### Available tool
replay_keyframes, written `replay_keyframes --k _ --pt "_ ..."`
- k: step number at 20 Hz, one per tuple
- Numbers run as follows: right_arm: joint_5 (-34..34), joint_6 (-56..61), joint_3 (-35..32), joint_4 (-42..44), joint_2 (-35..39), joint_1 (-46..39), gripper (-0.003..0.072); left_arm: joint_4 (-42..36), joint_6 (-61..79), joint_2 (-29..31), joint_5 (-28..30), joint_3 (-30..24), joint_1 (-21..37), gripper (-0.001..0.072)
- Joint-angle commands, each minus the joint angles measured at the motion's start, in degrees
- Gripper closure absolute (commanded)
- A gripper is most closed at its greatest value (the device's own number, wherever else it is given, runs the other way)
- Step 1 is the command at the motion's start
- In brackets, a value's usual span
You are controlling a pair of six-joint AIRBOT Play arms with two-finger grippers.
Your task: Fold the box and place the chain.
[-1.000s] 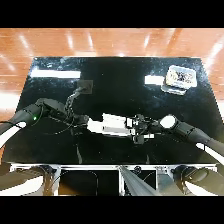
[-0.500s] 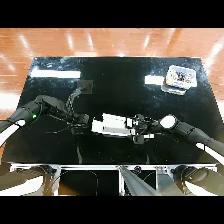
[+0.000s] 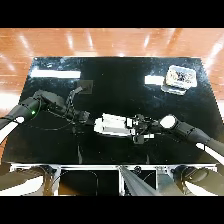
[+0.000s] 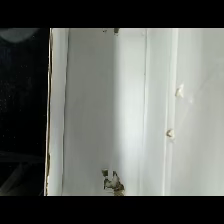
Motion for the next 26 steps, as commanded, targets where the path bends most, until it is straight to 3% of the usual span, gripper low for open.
replay_keyframes --k 1,4,14,26 --pt "0.0 0.02 -0.02 0.02 -0.02 0.04 0.0142 -0.42 0.02 -0.02 1.05 0.46 -0.04 0.023" --pt "-0.02 0.02 -0.02 0.02 -0.02 0.04 0.0142 -1.99 0.07 -0.02 0.79 0.46 -0.33 0.0086" --pt "-0.07 0.02 -0.02 0.04 -0.02 0.04 0.0142 -1.2 0.04 0.0 -6.4 0.46 -7.63 0.0082" --pt "-0.11 0.07 -0.02 0.04 -0.02 0.04 0.0143 -1.11 -4.87 1.18 -9.2 1.95 -11.65 0.0085"
